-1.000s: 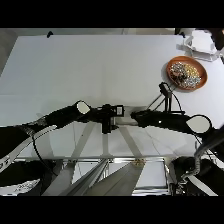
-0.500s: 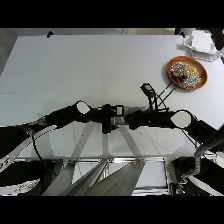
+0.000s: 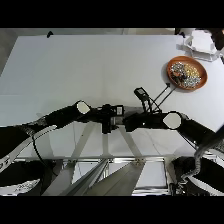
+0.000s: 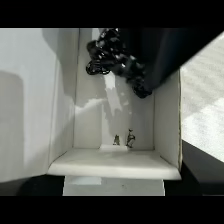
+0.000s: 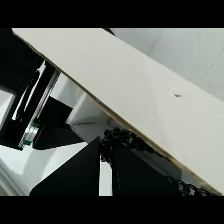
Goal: Fold the box and place the chain.
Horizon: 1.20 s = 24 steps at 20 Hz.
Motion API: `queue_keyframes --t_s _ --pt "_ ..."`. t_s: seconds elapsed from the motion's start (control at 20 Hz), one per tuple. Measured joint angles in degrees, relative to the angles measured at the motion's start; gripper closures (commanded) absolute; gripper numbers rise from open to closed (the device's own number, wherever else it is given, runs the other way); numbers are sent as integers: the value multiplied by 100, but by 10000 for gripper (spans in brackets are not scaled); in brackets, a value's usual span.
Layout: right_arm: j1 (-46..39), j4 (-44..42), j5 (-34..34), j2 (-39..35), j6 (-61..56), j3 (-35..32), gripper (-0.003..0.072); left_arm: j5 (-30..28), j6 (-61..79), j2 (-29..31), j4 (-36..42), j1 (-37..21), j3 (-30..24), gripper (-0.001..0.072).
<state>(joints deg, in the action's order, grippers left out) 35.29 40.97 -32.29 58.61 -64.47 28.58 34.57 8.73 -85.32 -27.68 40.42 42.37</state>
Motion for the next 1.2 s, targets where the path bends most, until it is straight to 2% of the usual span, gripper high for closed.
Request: queue_keyframes --t_s 0.05,0.1,0.3,0.55,0.75,0.9,1.05,1.2 --pt "11 7 7 7 0 2 459 0 0 0 0 0 0 505" --pt "17 9 9 11 0 4 433 0 0 0 0 0 0 505" --pt "2 68 -63 -52 -4 59 434 0 0 0 0 0 0 505" --pt "-531 562 -973 -713 -299 313 434 0 0 0 0 0 0 505" --pt "-1534 1652 -1884 -1711 -955 420 434 0 0 0 0 0 0 505" --pt "-2529 2494 -2286 -2232 -1344 442 434 2 -2 0 0 0 0 505" --pt "-3432 2885 -2297 -2264 -1412 452 435 0 0 0 0 0 0 505" --pt "-4022 3051 -1843 -1875 -1445 452 444 0 0 0 0 0 0 505"
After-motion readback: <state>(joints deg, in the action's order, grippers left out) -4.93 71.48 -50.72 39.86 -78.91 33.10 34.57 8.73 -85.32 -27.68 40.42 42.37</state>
